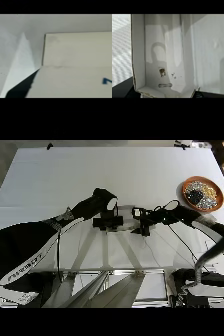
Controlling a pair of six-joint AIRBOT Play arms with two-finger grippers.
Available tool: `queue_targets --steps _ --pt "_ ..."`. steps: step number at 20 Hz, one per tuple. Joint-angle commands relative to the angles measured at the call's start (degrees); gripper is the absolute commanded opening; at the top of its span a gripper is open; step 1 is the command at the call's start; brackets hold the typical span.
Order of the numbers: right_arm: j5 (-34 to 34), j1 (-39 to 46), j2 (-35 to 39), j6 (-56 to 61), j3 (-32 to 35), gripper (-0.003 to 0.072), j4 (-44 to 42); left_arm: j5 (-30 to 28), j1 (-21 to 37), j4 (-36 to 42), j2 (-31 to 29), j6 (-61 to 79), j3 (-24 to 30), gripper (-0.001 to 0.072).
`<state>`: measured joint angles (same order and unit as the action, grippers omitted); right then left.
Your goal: Fold the box and place the chain.
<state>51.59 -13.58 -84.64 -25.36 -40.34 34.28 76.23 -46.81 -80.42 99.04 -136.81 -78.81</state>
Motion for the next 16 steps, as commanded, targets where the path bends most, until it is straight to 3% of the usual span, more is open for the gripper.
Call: queue_targets --steps 1,5,7,10,14,16 --pt "0.02 -0.02 0.00 0.02 0.00 0.0505 0.00 -1.55 0.11 -0.17 0.17 -1.25 0.00 0.0203" --pt "0.02 -0.02 0.00 0.02 0.00 0.0505 -0.02 -2.89 0.11 0.00 0.17 -1.25 0.81 0.0181" --pt "0.02 -0.02 0.00 0.02 0.00 0.0505 -0.02 -2.95 0.11 0.00 0.17 -1.22 1.53 0.0013" --pt "0.02 -0.02 0.00 0.02 0.00 0.0505 0.00 -2.93 0.09 -0.04 0.22 -1.20 2.01 0.0008" --pt "0.02 -0.02 0.00 0.02 0.00 0.0505 0.00 -2.40 0.09 0.04 0.22 -1.18 2.03 0.0028" --pt "0.02 -0.02 0.00 0.02 0.00 0.0505 0.00 -1.70 0.09 0.52 0.22 -1.01 2.01 0.0212"
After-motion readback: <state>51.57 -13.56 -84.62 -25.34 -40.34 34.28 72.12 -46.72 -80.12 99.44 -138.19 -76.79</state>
